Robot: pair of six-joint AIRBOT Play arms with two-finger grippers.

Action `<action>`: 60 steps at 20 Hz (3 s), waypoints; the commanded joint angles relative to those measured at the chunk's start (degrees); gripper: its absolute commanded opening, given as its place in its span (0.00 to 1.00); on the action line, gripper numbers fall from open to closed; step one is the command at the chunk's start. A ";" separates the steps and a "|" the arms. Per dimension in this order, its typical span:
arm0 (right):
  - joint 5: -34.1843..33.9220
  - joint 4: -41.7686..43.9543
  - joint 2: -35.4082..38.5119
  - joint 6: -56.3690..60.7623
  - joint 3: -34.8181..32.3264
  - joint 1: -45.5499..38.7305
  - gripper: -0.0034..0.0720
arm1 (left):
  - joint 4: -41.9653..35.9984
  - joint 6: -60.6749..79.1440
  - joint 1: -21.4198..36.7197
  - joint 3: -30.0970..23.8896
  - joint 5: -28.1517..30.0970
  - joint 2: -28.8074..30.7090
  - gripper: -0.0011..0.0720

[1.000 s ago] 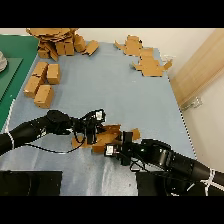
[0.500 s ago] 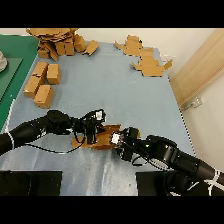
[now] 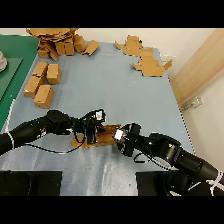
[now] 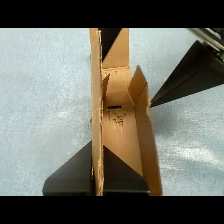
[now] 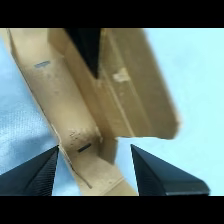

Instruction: Fold the box.

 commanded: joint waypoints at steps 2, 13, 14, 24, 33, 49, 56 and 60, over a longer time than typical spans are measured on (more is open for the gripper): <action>-1.64 9.16 0.00 -11.54 0.04 -2.97 1.00 | 0.02 0.00 0.00 0.04 0.00 -0.02 0.03; 7.06 56.74 -9.05 -66.97 2.80 -22.27 1.00 | 0.02 0.02 0.00 0.04 0.00 -0.02 0.03; 10.73 58.07 -11.08 -70.23 4.42 -23.87 1.00 | 0.02 0.02 0.00 0.04 0.00 -0.02 0.03; 21.00 58.99 -23.32 -70.18 9.57 -27.08 0.99 | 0.00 0.02 0.00 0.04 0.02 -0.02 0.03; 22.45 55.28 -18.69 -65.48 9.55 -27.08 0.99 | 0.02 0.00 0.00 0.04 0.02 -0.02 0.03; 16.57 57.40 -23.43 -69.72 9.55 -26.95 0.99 | 0.00 0.02 0.00 0.04 0.00 -0.02 0.03; 17.59 55.15 -23.52 -69.77 9.57 -26.97 0.99 | 0.00 0.00 0.00 0.04 0.00 -0.02 0.03; 18.45 54.05 -23.52 -73.70 9.57 -26.95 0.99 | 0.00 0.02 0.00 0.04 0.00 -0.02 0.03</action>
